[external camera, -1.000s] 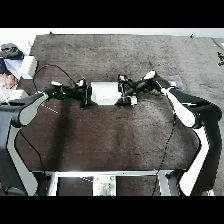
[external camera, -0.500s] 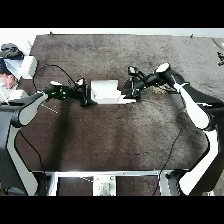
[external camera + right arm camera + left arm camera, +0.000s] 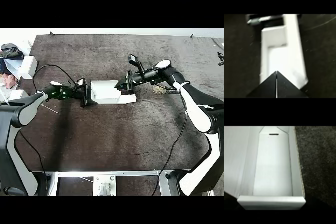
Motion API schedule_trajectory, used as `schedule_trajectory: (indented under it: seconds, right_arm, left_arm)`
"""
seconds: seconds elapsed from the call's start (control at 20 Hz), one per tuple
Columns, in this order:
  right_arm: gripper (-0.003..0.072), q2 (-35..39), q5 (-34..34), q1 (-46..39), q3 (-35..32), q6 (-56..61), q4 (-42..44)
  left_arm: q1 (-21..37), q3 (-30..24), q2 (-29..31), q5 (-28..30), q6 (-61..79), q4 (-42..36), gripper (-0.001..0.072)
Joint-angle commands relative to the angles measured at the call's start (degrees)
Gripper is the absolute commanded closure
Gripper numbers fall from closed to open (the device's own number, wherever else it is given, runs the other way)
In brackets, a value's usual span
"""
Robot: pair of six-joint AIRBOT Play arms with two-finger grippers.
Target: Fold the box and place the chain.
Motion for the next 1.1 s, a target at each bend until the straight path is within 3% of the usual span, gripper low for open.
schedule_trajectory:
  seconds: [0.0,0.2,0.45,0.65,1.05]
  right_arm:
    - [0.0699,-0.17,-11.19,2.34,0.04,0.22,-0.09]
    - [0.0699,-1.25,-16.06,2.32,0.04,0.42,-0.07]
    - [0.0699,-4.76,-15.47,2.32,0.02,0.42,-0.13]
    - [0.0699,-5.25,-15.32,2.32,0.02,0.44,-5.01]
    - [0.0699,0.02,-15.5,1.77,0.04,0.46,-4.87]
  left_arm:
    - [-0.02,0.0,0.02,-0.02,0.02,0.0,0.0424]
    - [-0.02,0.0,0.02,-0.02,0.0,0.0,0.0424]
    - [-0.02,0.0,0.02,-0.02,0.02,0.02,0.0424]
    - [-0.02,0.0,0.02,0.0,0.02,0.02,0.0424]
    - [-0.02,0.0,0.02,-0.02,0.0,0.02,0.0424]
